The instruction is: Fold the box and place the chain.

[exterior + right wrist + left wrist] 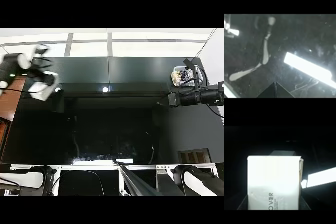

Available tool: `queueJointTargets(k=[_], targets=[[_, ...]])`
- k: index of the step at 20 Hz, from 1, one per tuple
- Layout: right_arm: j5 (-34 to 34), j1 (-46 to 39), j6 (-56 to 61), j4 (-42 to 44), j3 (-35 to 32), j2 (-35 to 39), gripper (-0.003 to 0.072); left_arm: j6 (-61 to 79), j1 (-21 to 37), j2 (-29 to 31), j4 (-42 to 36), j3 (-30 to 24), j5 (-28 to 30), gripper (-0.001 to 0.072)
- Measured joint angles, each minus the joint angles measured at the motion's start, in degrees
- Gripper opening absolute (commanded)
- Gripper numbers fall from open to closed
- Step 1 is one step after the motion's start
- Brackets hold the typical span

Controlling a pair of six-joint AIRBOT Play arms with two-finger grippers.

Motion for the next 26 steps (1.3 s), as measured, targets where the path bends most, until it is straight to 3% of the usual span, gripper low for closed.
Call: queueJointTargets(k=[4, 11, 12, 13, 14, 18, 19, 20, 21, 22, 26], targets=[[-3.08, 0.0, 1.38, 0.74, 0.0, 0.0, 0.0012, -2.27, 9.88, -6.23, -1.55, 7.41, 2.67, 0.0278], [-7.76, 2.01, 1.9, 2.29, 0.0, -0.02, 0.0011, -1.14, 10.95, -23.93, -3.98, 29.77, 3.48, 0.0279], [-8.22, 2.56, 1.97, 2.34, 0.0, 0.0, 0.0011, -1.14, 10.8, -25.68, -4.96, 32.09, 3.19, 0.0321], [-8.72, 3.1, 2.01, 2.36, 0.0, -0.02, 0.0011, -1.05, 10.69, -27.02, -5.92, 33.92, 3.39, 0.0557], [-9.05, 3.54, 2.01, 2.34, 0.0, -0.02, 0.0011, -1.01, 10.58, -27.93, -6.86, 35.21, 3.65, 0.0715], [-11.17, 4.44, 2.01, 2.14, 0.0, 0.0, 0.0012, -4.28, 10.32, -26.23, -6.91, 37.62, 3.56, 0.0711], [-12.07, 4.55, 1.99, 2.14, 0.0, -0.02, 0.0012, -5.4, 10.27, -24.61, -6.12, 37.86, 3.21, 0.0684], [-13.05, 4.61, 1.95, 2.14, 0.0, -0.02, 0.0011, -6.49, 10.32, -22.51, -5.64, 38.1, 2.47, 0.0527], [-14.05, 4.7, 1.66, 2.14, 0.0, -0.02, 0.0012, -7.45, 10.34, -20.48, -5.11, 38.21, 1.05, 0.0144], [-15.19, 4.83, 0.98, 2.1, 0.0, -0.02, 0.0011, -8.61, 10.36, -18.16, -4.79, 38.25, -1.11, 0.0029], [-21.62, 5.99, -1.92, 0.74, 0.0, -0.28, 0.0011, -10.71, 9.44, -8.72, -8.9, 34.64, -10.36, 0.0029]])
